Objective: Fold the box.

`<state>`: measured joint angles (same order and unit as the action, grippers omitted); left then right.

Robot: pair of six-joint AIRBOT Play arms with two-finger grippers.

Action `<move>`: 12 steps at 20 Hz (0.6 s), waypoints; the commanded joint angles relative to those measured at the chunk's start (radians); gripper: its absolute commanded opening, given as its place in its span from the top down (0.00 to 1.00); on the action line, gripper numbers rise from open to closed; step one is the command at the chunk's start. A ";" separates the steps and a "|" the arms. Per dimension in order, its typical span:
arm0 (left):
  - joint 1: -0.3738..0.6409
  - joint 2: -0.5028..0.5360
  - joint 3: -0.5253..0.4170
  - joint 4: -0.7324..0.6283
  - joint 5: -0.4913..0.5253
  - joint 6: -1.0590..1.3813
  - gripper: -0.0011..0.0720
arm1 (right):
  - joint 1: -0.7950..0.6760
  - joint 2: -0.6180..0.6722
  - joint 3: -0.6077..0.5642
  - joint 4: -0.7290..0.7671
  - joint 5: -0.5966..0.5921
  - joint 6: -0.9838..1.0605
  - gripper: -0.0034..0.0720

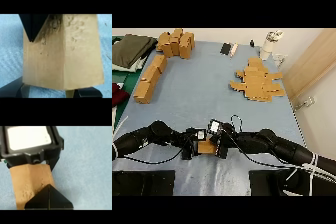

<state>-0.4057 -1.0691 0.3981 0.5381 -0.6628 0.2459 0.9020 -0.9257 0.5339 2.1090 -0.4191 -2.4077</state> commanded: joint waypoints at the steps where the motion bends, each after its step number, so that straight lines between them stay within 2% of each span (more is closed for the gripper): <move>1: 0.000 0.001 0.000 0.000 0.000 0.000 0.38 | 0.010 0.072 -0.010 -0.046 -0.013 -0.005 0.79; 2: 0.000 0.001 0.000 0.000 0.000 0.000 0.38 | 0.010 0.087 -0.010 -0.083 -0.058 -0.029 0.57; 3: 0.000 0.001 0.000 0.000 0.000 0.000 0.38 | 0.010 0.095 -0.010 -0.117 -0.121 -0.059 0.51; 6: 0.000 0.001 0.000 0.000 0.000 0.000 0.38 | 0.010 0.098 -0.010 -0.142 -0.222 -0.137 0.50; 7: 0.000 0.001 0.000 0.000 0.000 0.000 0.38 | 0.010 0.098 -0.011 -0.142 -0.220 -0.188 0.33; 8: 0.000 0.001 0.000 0.000 0.000 0.000 0.38 | 0.010 0.097 -0.010 -0.142 -0.214 -0.233 0.23; 12: 0.000 0.001 0.000 0.000 0.000 0.000 0.38 | 0.010 0.070 -0.011 -0.143 -0.191 -0.308 0.23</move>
